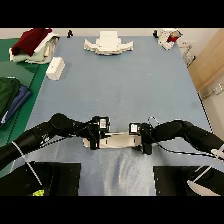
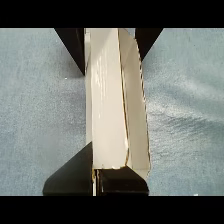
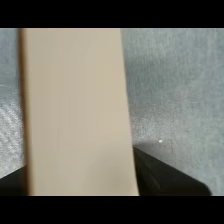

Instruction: Fold the box.

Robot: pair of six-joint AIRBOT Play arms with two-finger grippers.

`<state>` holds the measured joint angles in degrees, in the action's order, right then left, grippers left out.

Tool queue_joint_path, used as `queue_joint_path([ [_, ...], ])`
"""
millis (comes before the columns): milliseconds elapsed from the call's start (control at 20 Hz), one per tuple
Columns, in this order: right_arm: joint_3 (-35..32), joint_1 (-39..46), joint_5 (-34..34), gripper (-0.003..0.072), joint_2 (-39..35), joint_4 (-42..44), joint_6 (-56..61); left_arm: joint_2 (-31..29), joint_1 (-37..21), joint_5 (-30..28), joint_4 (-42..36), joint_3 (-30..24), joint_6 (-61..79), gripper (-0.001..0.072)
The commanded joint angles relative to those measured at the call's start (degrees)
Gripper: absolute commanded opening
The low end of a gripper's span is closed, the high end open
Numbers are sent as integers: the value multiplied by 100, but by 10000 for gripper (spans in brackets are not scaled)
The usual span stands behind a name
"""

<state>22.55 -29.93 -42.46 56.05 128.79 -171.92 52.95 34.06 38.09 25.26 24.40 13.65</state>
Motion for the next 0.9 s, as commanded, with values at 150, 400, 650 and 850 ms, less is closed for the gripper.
queue_joint_path([
  [150,-39,17,-4,534,9,9,0,-4,2,-2,0,0,2,13],
  [400,-72,17,-2,548,7,4,0,-4,2,0,0,0,2,12],
  [650,-72,17,-7,547,7,2,0,-4,2,-2,0,0,2,12],
  [850,-72,17,-4,547,7,0,0,-4,2,-2,0,0,2,13],
])
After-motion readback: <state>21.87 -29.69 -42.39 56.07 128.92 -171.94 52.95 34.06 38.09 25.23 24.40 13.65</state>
